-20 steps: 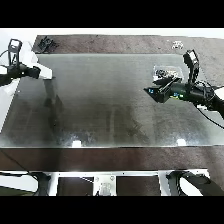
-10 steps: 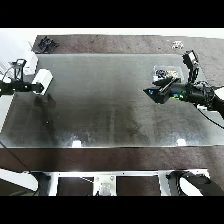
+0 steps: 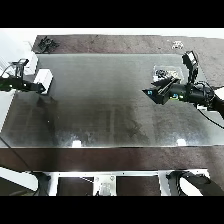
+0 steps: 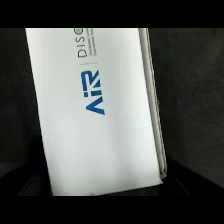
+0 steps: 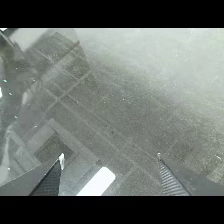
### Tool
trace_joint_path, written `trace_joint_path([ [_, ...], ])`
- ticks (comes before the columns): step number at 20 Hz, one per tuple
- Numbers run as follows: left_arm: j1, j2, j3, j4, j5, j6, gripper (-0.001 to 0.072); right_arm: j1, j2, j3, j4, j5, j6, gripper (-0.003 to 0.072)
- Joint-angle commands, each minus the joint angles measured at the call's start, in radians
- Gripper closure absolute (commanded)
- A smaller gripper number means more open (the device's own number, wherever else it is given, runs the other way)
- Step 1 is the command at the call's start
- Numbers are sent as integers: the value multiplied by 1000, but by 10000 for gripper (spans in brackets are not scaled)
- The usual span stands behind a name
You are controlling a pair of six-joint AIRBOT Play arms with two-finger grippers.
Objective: Fold the box and place the chain.
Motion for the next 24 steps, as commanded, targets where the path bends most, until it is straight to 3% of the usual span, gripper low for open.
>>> trace_joint_path([
  [1,1,-1,100,2,-77,-3,-4,0,1,0,0,1,0,5],
  [6,1,64,152,2,-149,-19,24,0,2,0,0,0,0,7],
  [7,1,87,153,-1,-189,-23,302,0,5,0,1,0,1,112],
  [8,1,105,153,-18,-228,-8,599,0,16,0,0,0,1,268],
  [9,0,123,152,-64,-258,30,685,0,30,0,0,-3,0,364],
  [10,0,142,152,-114,-272,35,686,0,43,0,0,-9,0,486],
  [11,0,161,152,-150,-269,38,687,0,58,0,0,-13,0,523],
  [12,0,176,151,-160,-259,37,687,0,71,-1,0,-14,0,520],
  [13,0,180,148,-142,-262,31,685,0,83,-2,0,-14,1,394],
  [14,1,178,126,-96,-258,4,606,0,89,-4,0,-13,1,254],
  [15,1,178,78,-48,-247,-49,156,0,89,-4,0,-7,1,253],
  [16,0,178,18,-6,-224,-79,23,0,89,-6,0,-4,0,241],
  [18,1,178,-106,41,-153,-69,26,0,88,-10,0,-4,0,168],
  [21,1,178,-268,56,-11,-41,6,0,88,-15,0,12,0,130],
  [24,1,178,-328,75,-8,-45,-2,0,88,-15,0,21,-8,110],
])
